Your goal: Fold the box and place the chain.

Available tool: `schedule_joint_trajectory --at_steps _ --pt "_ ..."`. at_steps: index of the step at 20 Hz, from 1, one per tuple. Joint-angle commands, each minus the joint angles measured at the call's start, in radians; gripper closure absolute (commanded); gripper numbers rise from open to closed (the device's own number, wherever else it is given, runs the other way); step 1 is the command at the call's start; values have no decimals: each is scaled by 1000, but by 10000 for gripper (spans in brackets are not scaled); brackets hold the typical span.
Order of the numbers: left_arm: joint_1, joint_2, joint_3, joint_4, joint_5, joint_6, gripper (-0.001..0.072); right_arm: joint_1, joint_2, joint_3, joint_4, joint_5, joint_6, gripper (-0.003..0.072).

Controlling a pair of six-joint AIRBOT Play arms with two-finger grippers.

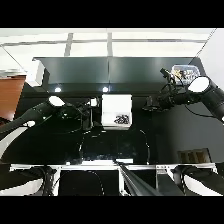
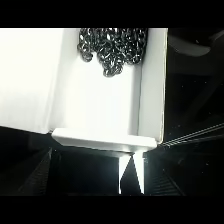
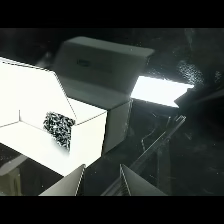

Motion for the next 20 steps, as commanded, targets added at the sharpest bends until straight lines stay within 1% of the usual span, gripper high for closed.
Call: schedule_joint_trajectory --at_steps 1,8,11,12,13,14,15,16,17,19,20 --pt "-12 -10 11 0 5 -1 -7 1 0 0 -2 -4 0 410" --pt "-56 -34 42 -4 8 -2 -2 1 0 0 -2 -15 0 410" --pt "-61 -47 58 5 8 -27 5 1 0 0 -2 -30 -1 410" --pt "-61 -47 58 5 8 -27 60 1 0 0 -3 -37 -1 411" --pt "-61 -47 58 7 7 -27 176 1 0 0 -2 -52 -1 410" --pt "-62 -47 58 8 7 -27 248 2 0 0 -2 -83 0 409" --pt "-62 -47 58 8 7 -27 251 8 0 0 -2 -130 4 247" --pt "-62 -47 58 8 7 -27 251 22 -2 0 5 -190 6 -34" --pt "-62 -47 58 8 7 -27 250 37 -8 0 14 -263 7 -34" --pt "-62 -47 58 8 8 -27 251 60 -53 1 116 -401 6 -34" --pt "-61 -47 58 8 8 -27 251 72 -85 2 165 -441 -3 -34"
